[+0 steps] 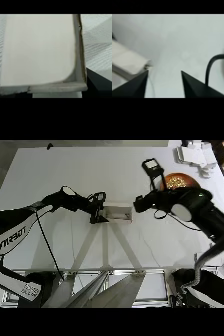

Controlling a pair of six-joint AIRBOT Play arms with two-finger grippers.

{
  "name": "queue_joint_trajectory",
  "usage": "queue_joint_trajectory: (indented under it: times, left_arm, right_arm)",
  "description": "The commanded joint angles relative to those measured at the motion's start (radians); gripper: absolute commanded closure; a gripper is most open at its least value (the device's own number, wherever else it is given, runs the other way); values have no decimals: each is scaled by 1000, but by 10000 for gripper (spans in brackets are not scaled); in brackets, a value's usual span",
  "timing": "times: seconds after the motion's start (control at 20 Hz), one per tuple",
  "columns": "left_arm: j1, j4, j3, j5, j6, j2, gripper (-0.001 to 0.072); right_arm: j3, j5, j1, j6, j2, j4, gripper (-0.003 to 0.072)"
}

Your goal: Fold the box and place the chain.

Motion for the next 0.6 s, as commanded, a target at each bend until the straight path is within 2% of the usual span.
queue_joint_trajectory:
  times: [0.0, 0.1, 0.2, 0.45, 0.55]
  left_arm:
    - [0, 0, 0, 0, 0, 0, 551]
    - [0, 0, 0, 0, 0, 0, 551]
    - [0, 0, 0, 0, 0, 0, 551]
    - [0, 0, 0, 0, 0, 0, 551]
    - [0, 0, 0, 0, 0, 1, 551]
  right_arm:
    - [1, -81, -230, -84, 3, 26, 28]
    - [5, -159, -388, -96, -53, 81, 14]
    - [58, -149, -506, -167, -157, 119, -7]
    - [403, 23, -638, -275, -577, 220, -14]
    - [516, 47, -653, -275, -724, 220, -14]
